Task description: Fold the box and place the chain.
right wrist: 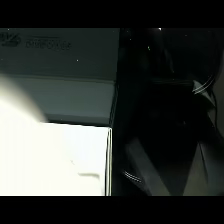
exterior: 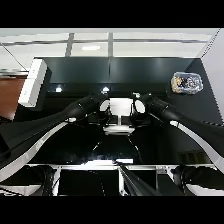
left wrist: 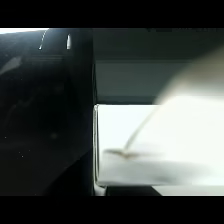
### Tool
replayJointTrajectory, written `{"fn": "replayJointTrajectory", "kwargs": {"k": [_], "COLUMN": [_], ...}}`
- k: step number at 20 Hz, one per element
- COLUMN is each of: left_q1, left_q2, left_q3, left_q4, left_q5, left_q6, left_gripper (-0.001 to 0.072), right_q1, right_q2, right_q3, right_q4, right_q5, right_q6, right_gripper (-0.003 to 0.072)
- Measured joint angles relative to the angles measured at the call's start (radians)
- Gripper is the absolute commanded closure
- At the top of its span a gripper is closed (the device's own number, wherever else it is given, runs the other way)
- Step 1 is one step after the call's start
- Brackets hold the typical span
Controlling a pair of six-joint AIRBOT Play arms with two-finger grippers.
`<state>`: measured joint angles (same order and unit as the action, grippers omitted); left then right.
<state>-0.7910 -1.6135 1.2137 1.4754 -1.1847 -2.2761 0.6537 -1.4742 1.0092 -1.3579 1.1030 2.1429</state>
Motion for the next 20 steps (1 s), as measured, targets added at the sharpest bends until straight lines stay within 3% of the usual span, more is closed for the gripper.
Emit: {"fn": "replayJointTrajectory", "kwargs": {"k": [1, 6, 12, 16, 18, 20], "left_q1": [0.000, 0.001, 0.001, 0.001, 0.001, 0.001], "left_q2": [0.000, 0.000, 0.000, 0.000, 0.000, 0.000], "left_q3": [0.000, 0.000, 0.000, 0.000, 0.000, 0.000], "left_q4": [0.002, 0.001, 0.001, 0.001, 0.001, 0.001], "left_q5": [0.003, 0.003, -0.004, -0.004, -0.003, 0.000], "left_q6": [0.005, 0.002, 0.000, 0.001, 0.002, 0.002], "left_gripper": [0.0676, 0.0676, 0.0676, 0.0676, 0.0676, 0.0676], "right_q1": [0.000, -0.032, -0.110, -0.211, -0.304, -0.427], "right_q2": [0.001, 0.051, 0.289, 0.398, 0.416, 0.404], "right_q3": [-0.001, 0.007, 0.011, -0.003, -0.037, -0.076], "right_q4": [-0.005, -0.003, -0.042, -0.357, -0.512, -0.600], "right_q5": [0.002, 0.034, 0.092, 0.106, 0.014, -0.151], "right_q6": [-0.004, -0.054, -0.193, -0.221, -0.219, -0.193], "right_gripper": [0.0364, 0.0360, 0.0360, 0.0362, 0.0374, 0.0365]}}
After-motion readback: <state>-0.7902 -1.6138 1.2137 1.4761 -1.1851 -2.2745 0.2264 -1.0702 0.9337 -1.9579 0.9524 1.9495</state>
